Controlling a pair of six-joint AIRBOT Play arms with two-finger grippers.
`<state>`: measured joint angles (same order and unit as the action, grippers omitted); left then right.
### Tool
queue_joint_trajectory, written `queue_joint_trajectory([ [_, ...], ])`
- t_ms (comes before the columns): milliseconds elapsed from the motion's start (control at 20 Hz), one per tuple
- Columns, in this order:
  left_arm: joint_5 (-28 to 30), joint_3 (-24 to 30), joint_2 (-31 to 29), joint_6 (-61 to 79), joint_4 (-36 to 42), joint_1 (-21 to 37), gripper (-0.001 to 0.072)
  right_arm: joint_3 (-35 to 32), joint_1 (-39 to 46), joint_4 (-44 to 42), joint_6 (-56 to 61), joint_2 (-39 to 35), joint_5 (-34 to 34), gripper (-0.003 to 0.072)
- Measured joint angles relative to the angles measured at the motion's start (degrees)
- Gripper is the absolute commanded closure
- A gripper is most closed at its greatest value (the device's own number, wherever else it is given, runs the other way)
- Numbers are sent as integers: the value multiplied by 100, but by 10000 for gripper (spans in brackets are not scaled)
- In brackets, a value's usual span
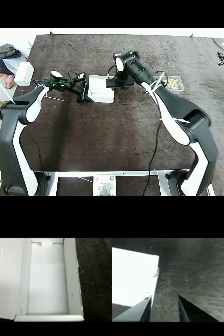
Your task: Fold the box and place the chain.
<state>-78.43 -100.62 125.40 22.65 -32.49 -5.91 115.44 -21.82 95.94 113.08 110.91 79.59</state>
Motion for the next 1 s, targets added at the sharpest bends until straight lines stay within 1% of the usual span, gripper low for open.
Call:
queue_joint_trajectory([
  [100,0,0,0,0,2,2,295,-267,-20,518,-111,-446,-229,299],
  [200,0,0,0,0,2,0,295,-678,-4,935,-155,-968,-546,299],
  [350,0,0,2,2,2,0,294,-1644,155,1283,-166,-1838,-1198,299],
  [500,0,0,2,2,2,0,294,-2643,673,1434,-46,-2518,-1886,299],
  [600,0,0,2,4,2,2,294,-3112,1191,1292,-72,-2741,-2271,299],
  [700,0,0,2,4,0,0,294,-3357,1729,922,-341,-2782,-2494,317],
  [850,0,0,0,9,0,2,294,-3523,2428,219,-866,-2643,-2708,316],
  [1000,0,0,0,9,2,0,295,-3567,2959,-367,-1419,-2321,-2826,317],
])
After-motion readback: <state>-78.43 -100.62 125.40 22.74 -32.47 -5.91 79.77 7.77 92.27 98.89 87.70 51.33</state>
